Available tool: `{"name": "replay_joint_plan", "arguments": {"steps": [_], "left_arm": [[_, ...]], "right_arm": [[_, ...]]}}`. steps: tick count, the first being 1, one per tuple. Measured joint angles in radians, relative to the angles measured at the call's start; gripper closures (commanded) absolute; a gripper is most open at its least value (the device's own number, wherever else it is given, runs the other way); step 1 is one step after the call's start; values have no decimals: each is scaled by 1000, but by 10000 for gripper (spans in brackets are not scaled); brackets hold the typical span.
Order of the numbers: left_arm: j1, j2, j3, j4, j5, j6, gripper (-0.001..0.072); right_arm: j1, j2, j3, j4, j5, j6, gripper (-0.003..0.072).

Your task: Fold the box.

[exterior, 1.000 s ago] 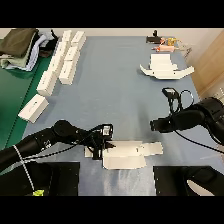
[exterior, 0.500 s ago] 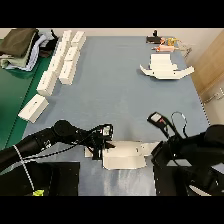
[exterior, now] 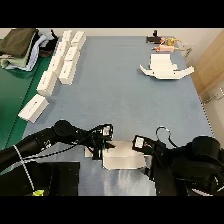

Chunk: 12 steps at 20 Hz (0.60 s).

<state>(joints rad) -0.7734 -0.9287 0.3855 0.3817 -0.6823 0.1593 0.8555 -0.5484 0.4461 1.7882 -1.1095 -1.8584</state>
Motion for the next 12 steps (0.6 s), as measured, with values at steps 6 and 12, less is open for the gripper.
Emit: {"name": "replay_joint_plan", "arguments": {"steps": [6, 12], "left_arm": [[0, 0, 0, 0, 0, 0, 693], [0, 0, 0, 0, 0, 0, 693]], "right_arm": [[12, -187, -2, 22, 58, -161, 22], [145, -249, -4, -50, 113, -116, 36]]}}
